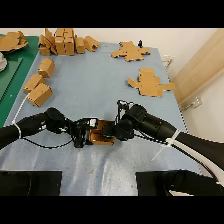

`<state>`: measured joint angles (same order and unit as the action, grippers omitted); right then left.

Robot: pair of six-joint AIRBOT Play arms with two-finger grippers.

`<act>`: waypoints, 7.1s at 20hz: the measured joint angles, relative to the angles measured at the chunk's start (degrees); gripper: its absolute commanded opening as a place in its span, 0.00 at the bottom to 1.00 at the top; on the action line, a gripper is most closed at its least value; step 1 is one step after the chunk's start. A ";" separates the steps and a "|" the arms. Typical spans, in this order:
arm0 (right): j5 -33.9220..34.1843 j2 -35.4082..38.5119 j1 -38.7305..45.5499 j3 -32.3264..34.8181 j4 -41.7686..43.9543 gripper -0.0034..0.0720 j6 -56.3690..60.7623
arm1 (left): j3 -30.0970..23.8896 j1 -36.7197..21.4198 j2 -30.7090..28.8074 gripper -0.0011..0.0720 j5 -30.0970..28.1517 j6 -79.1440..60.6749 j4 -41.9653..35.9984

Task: Fold the box.

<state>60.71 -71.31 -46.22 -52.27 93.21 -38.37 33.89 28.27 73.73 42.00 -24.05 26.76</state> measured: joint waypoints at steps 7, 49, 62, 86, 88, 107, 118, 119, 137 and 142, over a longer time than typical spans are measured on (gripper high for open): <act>3.43 -4.79 -1.62 -2.71 0.02 0.57 4.83 | 0.00 0.00 0.00 0.54 0.00 0.00 0.00; 3.13 14.75 13.51 4.04 1.38 0.05 -5.05 | 0.00 0.00 0.00 0.53 0.02 0.00 0.02; -1.22 -6.60 31.06 0.48 51.19 0.05 -78.82 | 0.00 0.00 0.00 0.53 0.02 -0.02 0.02; -19.21 12.61 -0.20 8.85 20.17 0.19 -92.15 | 0.00 0.00 0.00 0.53 0.02 0.00 0.02; -19.56 12.22 -1.42 8.90 18.32 0.37 -94.36 | 0.00 0.00 0.00 0.53 0.02 -0.02 0.00; -17.18 10.95 -5.46 8.92 4.57 0.56 -97.70 | 0.00 0.00 0.00 0.53 0.00 0.00 0.00; -17.79 10.95 -12.37 8.92 -14.56 0.34 -87.45 | 0.00 -0.02 0.00 0.53 -0.22 0.09 -0.07; -17.75 10.95 -12.52 8.92 -14.97 0.34 -87.12 | 0.00 -0.02 0.00 0.53 -0.22 0.09 -0.07; -16.94 10.99 -12.79 6.32 -16.09 0.34 -85.55 | 0.00 -0.02 0.00 0.53 0.04 -0.15 0.02; -16.74 10.97 -12.76 5.90 -16.00 0.34 -85.50 | 0.00 -0.02 0.00 0.53 0.04 -0.07 0.04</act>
<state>43.97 -60.34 -58.98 -46.37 77.21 -123.87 33.89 28.25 73.73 42.04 -24.12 26.81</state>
